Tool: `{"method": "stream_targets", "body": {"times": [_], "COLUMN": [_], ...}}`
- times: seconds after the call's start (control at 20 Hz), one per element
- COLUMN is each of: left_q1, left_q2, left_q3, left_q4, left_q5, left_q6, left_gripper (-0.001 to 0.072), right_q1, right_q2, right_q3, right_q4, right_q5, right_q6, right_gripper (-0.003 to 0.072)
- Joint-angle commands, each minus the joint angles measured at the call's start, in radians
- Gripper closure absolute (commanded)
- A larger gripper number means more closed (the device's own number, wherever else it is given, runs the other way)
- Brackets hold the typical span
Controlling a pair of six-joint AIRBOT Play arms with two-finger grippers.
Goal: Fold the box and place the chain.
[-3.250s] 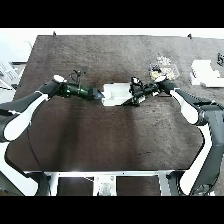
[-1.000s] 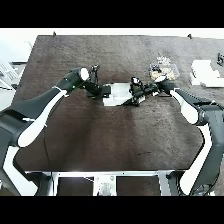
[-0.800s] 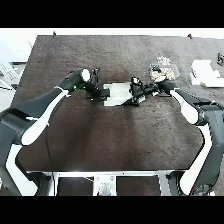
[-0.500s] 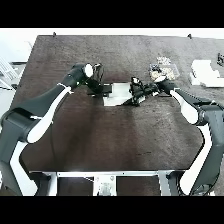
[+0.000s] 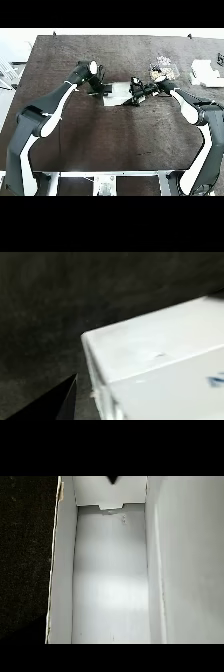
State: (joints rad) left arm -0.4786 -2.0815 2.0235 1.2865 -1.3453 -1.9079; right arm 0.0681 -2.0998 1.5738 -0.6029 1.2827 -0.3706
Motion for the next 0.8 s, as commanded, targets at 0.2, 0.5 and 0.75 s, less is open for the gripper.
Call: {"method": "stream_targets", "body": {"times": [0.2,0.5,0.75], "left_q1": [-0.003,-0.003,-0.008], "left_q2": [-0.049,-0.049,-0.049], "left_q3": [0.047,0.047,0.047], "left_q4": [0.047,0.088,0.098], "left_q5": [-0.111,-0.123,-0.113], "left_q6": [-0.057,-0.056,-0.048], "left_gripper": [0.035,0.0361,0.0588], "right_q1": [0.0,0.0,0.0], "right_q2": [0.0,0.0,0.0], "right_q3": [0.0,0.0,0.0], "right_q4": [0.0,0.0,0.0], "right_q5": [0.0,0.0,0.0], "right_q6": [0.0,0.0,0.0], "right_gripper": [0.023,0.023,0.023]}}
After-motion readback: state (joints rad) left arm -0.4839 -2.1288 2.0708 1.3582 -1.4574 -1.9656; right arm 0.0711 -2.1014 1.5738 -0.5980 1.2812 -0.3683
